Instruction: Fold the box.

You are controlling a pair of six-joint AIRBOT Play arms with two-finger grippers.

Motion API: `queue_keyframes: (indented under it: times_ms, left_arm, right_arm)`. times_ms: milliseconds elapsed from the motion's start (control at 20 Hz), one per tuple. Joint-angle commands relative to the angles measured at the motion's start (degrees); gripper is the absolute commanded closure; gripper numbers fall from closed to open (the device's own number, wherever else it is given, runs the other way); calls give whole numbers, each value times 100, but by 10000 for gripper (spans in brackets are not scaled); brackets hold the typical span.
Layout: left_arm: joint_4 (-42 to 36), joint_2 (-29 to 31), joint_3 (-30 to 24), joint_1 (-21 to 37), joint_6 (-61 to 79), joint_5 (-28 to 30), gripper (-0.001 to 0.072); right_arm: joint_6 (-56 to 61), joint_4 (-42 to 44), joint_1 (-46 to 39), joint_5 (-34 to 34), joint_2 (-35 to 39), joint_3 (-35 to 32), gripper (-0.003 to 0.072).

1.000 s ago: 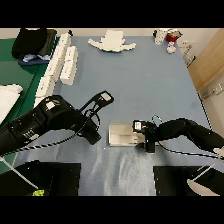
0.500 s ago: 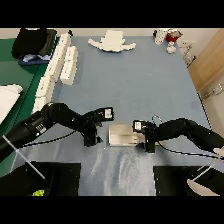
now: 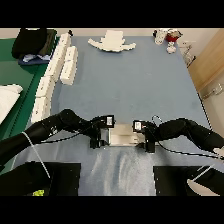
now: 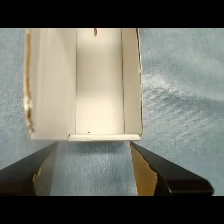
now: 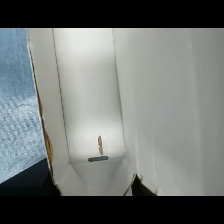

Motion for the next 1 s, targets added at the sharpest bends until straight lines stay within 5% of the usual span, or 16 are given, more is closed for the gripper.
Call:
queue_keyframes:
  times_ms: [0, 750, 950]
  left_arm:
    - [-321, -140, -35, 4, 304, 127, 14]
    - [-236, -153, -92, -164, 127, -85, 14]
    - [-514, -199, -149, -337, 127, 420, 14]
  right_arm:
    - [0, -2, 2, 0, 4, 0, 190]
    - [0, -4, 2, 2, 4, 0, 190]
    - [0, -4, 2, 0, 4, 2, 190]
